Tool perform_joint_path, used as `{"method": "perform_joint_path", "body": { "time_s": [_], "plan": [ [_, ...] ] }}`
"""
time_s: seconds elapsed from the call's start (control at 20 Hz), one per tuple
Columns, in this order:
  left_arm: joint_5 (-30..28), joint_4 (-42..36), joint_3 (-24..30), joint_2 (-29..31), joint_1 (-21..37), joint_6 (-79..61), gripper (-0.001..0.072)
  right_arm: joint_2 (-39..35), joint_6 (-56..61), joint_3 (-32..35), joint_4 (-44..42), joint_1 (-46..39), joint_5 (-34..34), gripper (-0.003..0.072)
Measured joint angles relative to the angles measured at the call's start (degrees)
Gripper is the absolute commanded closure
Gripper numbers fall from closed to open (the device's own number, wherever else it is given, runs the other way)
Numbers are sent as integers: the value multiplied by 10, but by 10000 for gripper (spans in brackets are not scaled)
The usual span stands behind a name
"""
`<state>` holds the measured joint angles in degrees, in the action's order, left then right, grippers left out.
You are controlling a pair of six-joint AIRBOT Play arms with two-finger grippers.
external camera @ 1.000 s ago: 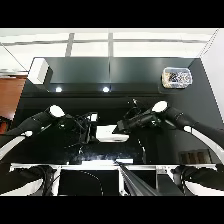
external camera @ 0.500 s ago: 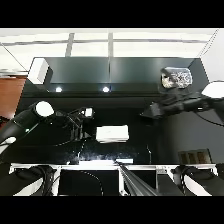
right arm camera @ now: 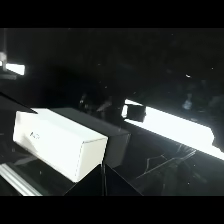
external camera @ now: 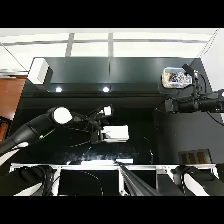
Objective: Fold the box and place the chain.
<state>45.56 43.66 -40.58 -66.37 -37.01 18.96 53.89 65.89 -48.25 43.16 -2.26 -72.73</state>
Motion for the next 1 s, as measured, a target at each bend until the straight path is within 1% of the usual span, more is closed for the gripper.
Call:
{"method": "perform_joint_path", "body": {
  "time_s": [0.25,0.4,0.45,0.65,1.0],
  "plan": [
    [-9,-19,-29,-38,-12,6,1,-1,2,0,3,-2,4,669],
    [17,-17,-35,-51,-14,7,1,-1,2,0,4,-2,4,669],
    [18,-17,-36,-55,-14,7,1,-1,2,0,4,-2,4,669],
    [31,-10,-38,-62,-15,6,0,-1,2,0,5,-2,5,669],
    [31,14,-39,-66,-28,-4,0,-1,2,0,5,-2,6,669]
  ]
}}
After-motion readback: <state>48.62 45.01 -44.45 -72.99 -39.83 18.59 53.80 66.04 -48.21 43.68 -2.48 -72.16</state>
